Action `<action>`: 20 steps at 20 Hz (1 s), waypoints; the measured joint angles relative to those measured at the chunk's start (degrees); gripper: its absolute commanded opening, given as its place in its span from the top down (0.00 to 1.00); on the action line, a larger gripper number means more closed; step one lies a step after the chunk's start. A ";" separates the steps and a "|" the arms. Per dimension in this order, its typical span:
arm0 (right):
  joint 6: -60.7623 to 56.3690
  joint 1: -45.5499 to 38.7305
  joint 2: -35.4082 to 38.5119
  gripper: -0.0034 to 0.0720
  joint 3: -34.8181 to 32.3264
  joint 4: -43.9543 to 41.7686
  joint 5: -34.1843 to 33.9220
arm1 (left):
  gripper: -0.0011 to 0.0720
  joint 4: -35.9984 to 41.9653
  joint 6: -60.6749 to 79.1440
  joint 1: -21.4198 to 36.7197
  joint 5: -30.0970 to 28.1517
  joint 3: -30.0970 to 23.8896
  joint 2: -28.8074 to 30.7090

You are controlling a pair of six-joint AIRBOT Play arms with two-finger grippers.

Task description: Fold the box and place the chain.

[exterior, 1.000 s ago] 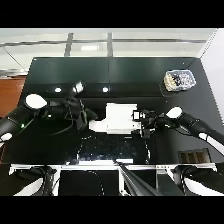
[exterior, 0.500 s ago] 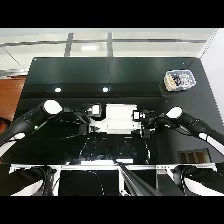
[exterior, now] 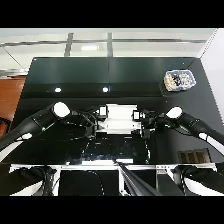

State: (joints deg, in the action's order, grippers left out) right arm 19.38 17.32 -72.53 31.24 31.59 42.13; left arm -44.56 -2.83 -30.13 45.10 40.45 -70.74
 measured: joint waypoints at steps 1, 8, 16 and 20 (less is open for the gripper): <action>0.00 0.00 0.00 0.65 0.00 0.02 0.02 | 0.68 0.24 0.00 -0.09 -0.04 0.00 -0.09; 0.00 0.00 0.00 0.65 0.00 0.02 0.02 | 0.68 3.69 -0.39 -0.96 -1.53 0.02 -1.60; 0.00 0.00 0.00 0.65 0.00 0.02 0.07 | 0.68 8.11 0.02 -3.65 -4.02 1.42 -5.31; -0.02 0.00 0.00 0.65 0.00 0.02 0.04 | 0.95 8.70 0.02 -4.04 -4.20 1.75 -5.95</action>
State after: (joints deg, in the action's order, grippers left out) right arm 19.35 17.32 -72.53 31.24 31.62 42.17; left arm -35.86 -2.81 -34.17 40.91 42.19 -76.69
